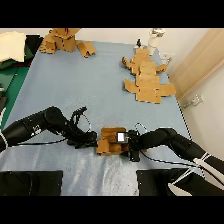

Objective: Fold the box.

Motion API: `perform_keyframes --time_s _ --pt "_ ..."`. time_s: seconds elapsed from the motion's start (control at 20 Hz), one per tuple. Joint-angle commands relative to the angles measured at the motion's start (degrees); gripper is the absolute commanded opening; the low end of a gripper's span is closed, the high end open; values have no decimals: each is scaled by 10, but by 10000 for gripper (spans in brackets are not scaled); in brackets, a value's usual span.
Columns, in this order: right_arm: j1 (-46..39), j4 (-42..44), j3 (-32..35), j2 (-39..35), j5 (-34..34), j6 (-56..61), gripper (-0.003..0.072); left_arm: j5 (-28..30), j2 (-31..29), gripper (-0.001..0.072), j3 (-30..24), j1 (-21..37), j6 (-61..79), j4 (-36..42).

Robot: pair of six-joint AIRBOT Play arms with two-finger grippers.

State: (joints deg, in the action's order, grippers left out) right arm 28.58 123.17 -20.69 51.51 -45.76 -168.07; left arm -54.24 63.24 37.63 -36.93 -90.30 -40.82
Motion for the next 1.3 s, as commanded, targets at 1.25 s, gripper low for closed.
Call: perform_keyframes --time_s 1.25 --pt "1 0 -1 0 0 0 440 131 35 510 16 -144 -181 -124"
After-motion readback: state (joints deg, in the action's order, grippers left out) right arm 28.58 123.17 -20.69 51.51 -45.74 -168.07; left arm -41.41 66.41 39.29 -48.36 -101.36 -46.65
